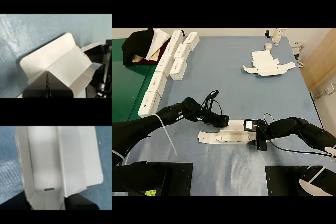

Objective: Fold the box.

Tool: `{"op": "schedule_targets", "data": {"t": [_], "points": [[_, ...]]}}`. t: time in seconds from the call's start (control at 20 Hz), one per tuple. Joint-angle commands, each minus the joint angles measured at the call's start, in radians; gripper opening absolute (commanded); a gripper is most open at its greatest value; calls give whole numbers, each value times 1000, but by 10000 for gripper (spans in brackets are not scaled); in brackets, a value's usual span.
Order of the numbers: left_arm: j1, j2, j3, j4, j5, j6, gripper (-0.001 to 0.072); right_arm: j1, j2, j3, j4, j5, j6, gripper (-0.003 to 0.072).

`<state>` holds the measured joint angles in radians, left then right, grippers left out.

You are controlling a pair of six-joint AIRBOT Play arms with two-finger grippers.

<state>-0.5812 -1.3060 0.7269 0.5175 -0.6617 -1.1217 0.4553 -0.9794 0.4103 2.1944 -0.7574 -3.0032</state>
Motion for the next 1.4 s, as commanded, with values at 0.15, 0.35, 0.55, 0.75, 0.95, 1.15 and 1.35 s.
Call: {"op": "schedule_targets", "data": {"t": [0.15, 0.35, 0.55, 0.75, 0.95, 1.15, 1.35], "points": [[2, 31, 82, 7, -67, 79, 12, 0, 0, 0, 0, 0, 0, 448], [2, 148, 87, 49, -138, 120, 11, 0, 0, 0, 0, 0, 0, 448], [1, 286, 72, 172, -266, 114, 10, 0, 0, 0, 0, 0, 0, 448], [-40, 452, -27, 292, -253, 115, 10, 0, 0, 0, 0, 0, 0, 449], [-186, 546, -138, 422, -181, 143, 10, 0, 0, 0, 0, 0, 0, 448], [-294, 553, -157, 597, -183, 166, 10, 0, 0, 0, 0, 0, 0, 448], [-176, 553, -209, 573, -187, 483, 192, 0, 0, 0, 0, 0, 0, 448]]}}
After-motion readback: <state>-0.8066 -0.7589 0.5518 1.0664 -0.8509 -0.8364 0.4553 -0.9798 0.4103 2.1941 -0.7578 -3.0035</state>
